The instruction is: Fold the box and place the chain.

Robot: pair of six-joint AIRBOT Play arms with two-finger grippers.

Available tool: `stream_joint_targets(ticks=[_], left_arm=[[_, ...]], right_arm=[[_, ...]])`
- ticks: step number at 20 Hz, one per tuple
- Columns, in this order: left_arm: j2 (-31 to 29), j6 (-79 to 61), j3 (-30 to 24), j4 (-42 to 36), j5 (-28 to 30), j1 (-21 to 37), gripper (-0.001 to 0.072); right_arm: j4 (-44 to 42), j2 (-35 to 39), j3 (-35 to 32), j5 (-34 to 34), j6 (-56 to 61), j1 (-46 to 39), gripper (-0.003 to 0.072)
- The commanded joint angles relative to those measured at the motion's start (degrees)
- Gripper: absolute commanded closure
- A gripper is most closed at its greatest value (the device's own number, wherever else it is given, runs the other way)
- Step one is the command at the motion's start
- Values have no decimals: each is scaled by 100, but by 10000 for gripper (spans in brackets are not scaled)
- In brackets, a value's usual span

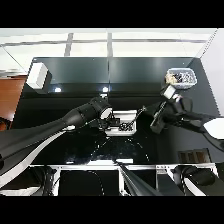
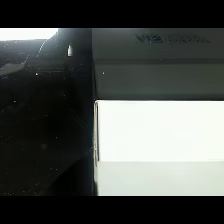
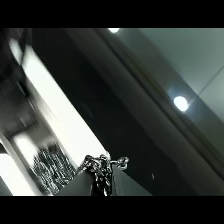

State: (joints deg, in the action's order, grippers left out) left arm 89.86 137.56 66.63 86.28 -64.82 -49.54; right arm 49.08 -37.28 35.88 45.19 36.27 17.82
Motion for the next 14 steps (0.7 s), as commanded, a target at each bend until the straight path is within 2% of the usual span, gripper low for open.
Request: stream_joint_targets(ticks=[1, 4, 6, 10, 14], left_arm=[[4, 0, -2, 0, 2, -4, 685], [4, 0, -2, 0, -4, -4, 685], [4, 0, -2, 0, -17, -4, 685], [4, 0, -2, 0, -35, -4, 685], [4, 0, -2, 0, -37, -4, 685]], right_arm=[[-212, 262, 756, 498, 1073, 7, 671], [-1167, 262, 935, 396, 1084, 7, 671], [-1484, 254, 933, 409, 1088, 9, 671], [-1499, 46, 767, 671, 1467, 59, 671], [-1504, -546, 116, 509, 1585, 442, 671]])
